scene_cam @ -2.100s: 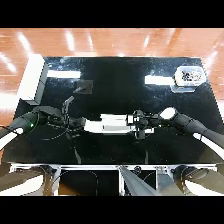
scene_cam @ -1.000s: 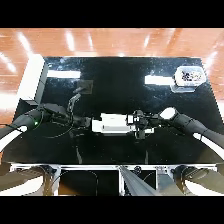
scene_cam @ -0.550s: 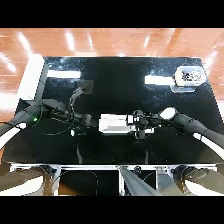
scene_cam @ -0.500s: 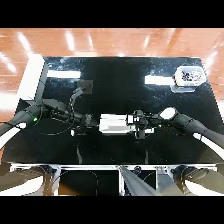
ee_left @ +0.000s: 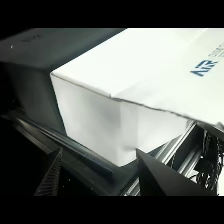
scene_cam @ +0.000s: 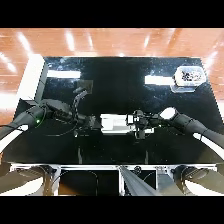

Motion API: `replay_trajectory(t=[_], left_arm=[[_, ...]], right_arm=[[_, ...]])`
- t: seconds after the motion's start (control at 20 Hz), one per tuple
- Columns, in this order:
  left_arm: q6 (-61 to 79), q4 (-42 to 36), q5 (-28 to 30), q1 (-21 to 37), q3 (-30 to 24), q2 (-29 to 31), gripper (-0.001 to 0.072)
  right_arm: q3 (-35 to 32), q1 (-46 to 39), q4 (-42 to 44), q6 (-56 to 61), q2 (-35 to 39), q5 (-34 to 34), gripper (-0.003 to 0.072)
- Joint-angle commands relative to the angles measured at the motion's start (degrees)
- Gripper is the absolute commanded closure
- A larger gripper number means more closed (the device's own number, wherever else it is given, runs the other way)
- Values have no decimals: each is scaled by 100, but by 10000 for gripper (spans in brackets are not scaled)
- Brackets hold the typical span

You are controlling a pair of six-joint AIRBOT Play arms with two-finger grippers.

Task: Fold the box and place the chain.

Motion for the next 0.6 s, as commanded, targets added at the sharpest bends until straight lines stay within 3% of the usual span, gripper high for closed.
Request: replay_trajectory(t=[0.0,0.25,0.55], left_arm=[[-197,39,-262,-170,4,162,131],[-546,101,-844,-382,4,367,138],[-1523,1679,-2398,-1517,-37,1010,139]], right_arm=[[4,4,-2,2,-2,2,150],[4,4,-2,2,-2,2,150],[4,4,0,2,-2,0,150]])
